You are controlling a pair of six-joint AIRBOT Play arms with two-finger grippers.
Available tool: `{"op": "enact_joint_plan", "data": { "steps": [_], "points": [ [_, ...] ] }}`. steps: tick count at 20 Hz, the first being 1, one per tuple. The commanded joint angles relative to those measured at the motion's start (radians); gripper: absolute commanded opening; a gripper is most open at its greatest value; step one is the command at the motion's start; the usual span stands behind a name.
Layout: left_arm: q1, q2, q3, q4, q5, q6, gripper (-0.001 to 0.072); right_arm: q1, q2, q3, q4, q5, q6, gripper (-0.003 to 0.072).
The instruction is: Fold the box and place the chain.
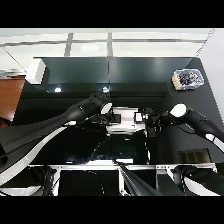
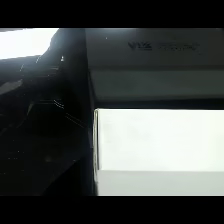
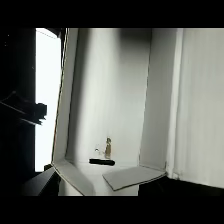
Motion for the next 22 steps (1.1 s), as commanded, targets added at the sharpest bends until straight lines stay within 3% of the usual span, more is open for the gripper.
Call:
{"op": "enact_joint_plan", "data": {
  "steps": [1,4,10,14,22],
  "points": [
    [0.001,0.0,0.001,-0.002,0.0,0.006,0.0023,0.0,0.002,0.001,-0.021,-0.039,0.002,0.0605],
    [0.001,0.0,0.001,-0.002,-0.002,0.006,0.0024,0.0,0.002,0.001,-0.029,-0.127,0.003,0.0605],
    [0.001,0.0,0.001,0.014,-0.024,0.006,0.0024,0.0,0.002,0.001,0.003,-0.016,0.01,0.0605],
    [0.001,0.0,0.001,0.013,-0.022,0.006,0.0024,0.0,0.002,0.001,0.095,-0.013,0.011,0.0604],
    [-0.001,0.0,0.001,-0.006,-0.01,0.019,0.0024,0.0,0.002,0.001,0.085,-0.008,0.096,0.0602]
  ]
}}
